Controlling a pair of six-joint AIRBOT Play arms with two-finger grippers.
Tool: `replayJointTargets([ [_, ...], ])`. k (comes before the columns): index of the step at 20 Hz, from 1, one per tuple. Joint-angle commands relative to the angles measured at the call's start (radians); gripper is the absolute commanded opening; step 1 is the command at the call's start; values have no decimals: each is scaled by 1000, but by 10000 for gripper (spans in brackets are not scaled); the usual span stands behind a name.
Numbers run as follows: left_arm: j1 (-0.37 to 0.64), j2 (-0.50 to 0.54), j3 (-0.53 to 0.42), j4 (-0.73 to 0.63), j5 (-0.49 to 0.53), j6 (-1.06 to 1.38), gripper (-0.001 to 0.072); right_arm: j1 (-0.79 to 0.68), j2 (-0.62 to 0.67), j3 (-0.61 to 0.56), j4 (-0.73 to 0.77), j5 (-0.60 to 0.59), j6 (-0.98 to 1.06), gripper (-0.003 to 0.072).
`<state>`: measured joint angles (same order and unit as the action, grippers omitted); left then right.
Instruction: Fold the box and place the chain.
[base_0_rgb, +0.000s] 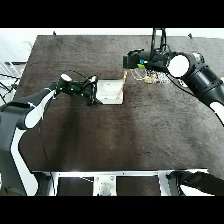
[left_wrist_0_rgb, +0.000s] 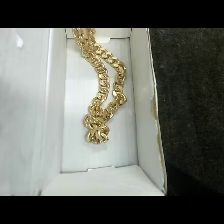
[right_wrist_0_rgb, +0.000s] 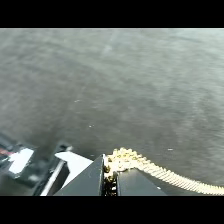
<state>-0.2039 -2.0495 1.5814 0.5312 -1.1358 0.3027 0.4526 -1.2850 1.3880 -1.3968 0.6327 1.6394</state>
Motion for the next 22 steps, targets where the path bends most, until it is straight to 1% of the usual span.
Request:
replayJointTargets([
  [1,0,1,1,0,0,0,490,50,6,-14,-2,4,9,11],
  [6,0,1,1,0,0,0,490,90,5,-51,-2,-19,29,11],
  [8,0,1,1,0,0,0,490,97,-1,-64,1,-48,37,11],
  [12,0,1,1,0,0,0,490,137,-45,-64,1,-55,55,11],
  [16,0,1,1,0,0,0,491,161,-164,-84,1,-165,55,11],
  [20,0,1,1,0,0,0,490,163,-318,-85,61,-181,71,12],
  [21,0,1,1,0,0,0,491,163,-349,-85,61,-182,70,23],
  [22,0,1,1,0,0,0,490,157,-372,-85,60,-180,70,206],
])
